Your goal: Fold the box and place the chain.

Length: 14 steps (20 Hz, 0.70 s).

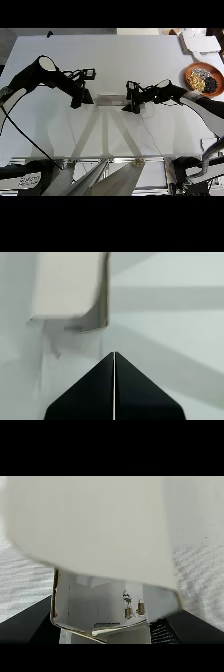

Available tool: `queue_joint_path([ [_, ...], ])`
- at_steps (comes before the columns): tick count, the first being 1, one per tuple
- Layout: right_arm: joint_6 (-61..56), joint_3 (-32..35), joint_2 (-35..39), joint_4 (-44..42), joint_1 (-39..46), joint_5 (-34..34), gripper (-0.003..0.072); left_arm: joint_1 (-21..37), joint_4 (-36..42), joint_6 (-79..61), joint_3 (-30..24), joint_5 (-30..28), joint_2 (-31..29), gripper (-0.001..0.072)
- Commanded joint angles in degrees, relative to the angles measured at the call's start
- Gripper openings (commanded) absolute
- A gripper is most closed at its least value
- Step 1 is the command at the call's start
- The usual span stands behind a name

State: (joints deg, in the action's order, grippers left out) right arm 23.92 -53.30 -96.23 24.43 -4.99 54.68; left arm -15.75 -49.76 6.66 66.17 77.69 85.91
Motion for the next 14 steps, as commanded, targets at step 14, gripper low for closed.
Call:
queue_joint_path([
  [14,0.0,0.0,0.0,0.0,0.0,0.0,0.0437,0.7,13.9,16.0,-0.1,-27.8,11.3,0.0007],
])
